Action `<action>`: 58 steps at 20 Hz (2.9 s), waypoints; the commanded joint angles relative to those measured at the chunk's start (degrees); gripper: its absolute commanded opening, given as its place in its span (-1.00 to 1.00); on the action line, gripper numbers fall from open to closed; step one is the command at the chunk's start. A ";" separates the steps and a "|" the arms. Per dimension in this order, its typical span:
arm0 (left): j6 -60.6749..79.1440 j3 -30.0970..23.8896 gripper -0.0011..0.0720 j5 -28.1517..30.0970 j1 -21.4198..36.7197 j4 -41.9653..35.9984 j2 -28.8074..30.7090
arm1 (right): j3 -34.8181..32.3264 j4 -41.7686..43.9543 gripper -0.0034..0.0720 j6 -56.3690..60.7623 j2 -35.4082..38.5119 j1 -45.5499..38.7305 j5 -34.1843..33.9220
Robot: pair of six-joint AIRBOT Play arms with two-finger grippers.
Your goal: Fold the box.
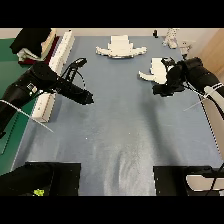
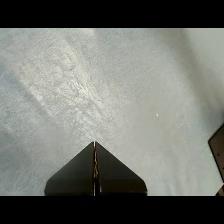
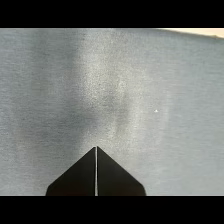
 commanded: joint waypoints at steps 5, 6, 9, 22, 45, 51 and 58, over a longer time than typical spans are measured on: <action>0.00 0.04 -0.93 0.02 -0.02 0.02 -0.02 | 0.04 0.00 -0.86 0.02 -0.04 -0.02 0.00; 0.00 0.04 -0.93 0.00 -0.02 0.02 -0.02 | 0.04 0.00 -0.86 0.00 -0.02 -0.02 0.00; 0.00 0.04 -0.93 0.00 -0.02 0.02 -0.02 | 0.04 0.09 -0.86 0.02 -0.02 -0.02 0.09; 0.00 0.04 -0.93 0.66 -0.02 -0.44 -0.02 | 3.39 4.24 -0.90 14.67 -1.09 -2.27 12.31; -0.02 0.00 -0.93 4.57 -0.04 -0.66 -0.02 | 47.50 45.29 -0.91 -5.53 -39.78 -35.95 -17.59; -0.79 0.00 -0.93 4.55 0.00 -0.63 -0.02 | 43.87 45.68 -0.92 -6.71 -34.21 -32.92 -23.32; -4.55 0.00 -0.93 1.55 0.00 -0.17 -0.02 | 12.17 45.46 -0.92 -8.68 -9.70 -24.63 -12.83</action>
